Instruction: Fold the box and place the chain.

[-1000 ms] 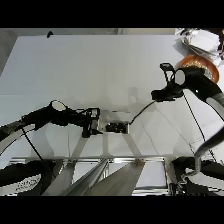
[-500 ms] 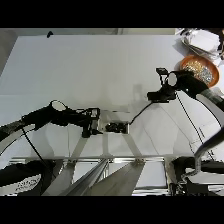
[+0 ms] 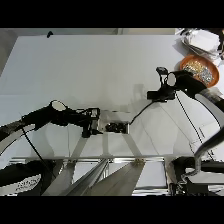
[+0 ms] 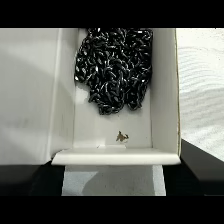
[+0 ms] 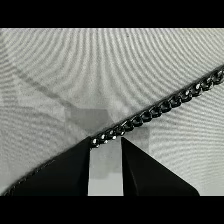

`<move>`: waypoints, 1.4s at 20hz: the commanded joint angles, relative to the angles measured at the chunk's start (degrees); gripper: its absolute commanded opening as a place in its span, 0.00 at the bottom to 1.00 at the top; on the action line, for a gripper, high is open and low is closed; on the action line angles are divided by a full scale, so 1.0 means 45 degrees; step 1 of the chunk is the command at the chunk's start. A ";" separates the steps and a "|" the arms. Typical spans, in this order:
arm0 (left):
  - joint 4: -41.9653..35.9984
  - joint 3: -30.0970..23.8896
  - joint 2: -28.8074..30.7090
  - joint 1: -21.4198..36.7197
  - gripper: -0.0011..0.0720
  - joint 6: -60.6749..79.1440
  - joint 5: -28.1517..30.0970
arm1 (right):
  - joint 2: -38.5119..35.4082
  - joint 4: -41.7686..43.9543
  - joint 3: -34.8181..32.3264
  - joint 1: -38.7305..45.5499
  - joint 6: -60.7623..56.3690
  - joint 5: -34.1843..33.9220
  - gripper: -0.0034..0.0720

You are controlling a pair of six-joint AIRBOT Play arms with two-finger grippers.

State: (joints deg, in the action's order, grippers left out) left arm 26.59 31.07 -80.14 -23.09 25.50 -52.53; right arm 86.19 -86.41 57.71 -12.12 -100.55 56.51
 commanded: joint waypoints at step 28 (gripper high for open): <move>0.0005 0.0000 0.0010 0.0005 0.39 0.0005 0.0000 | -0.8582 0.0228 0.0000 -0.5275 0.0942 0.1496 0.06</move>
State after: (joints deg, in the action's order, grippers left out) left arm 26.59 31.07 -80.14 -23.09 25.50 -52.56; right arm 52.64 -84.88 57.69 -29.21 -96.01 63.18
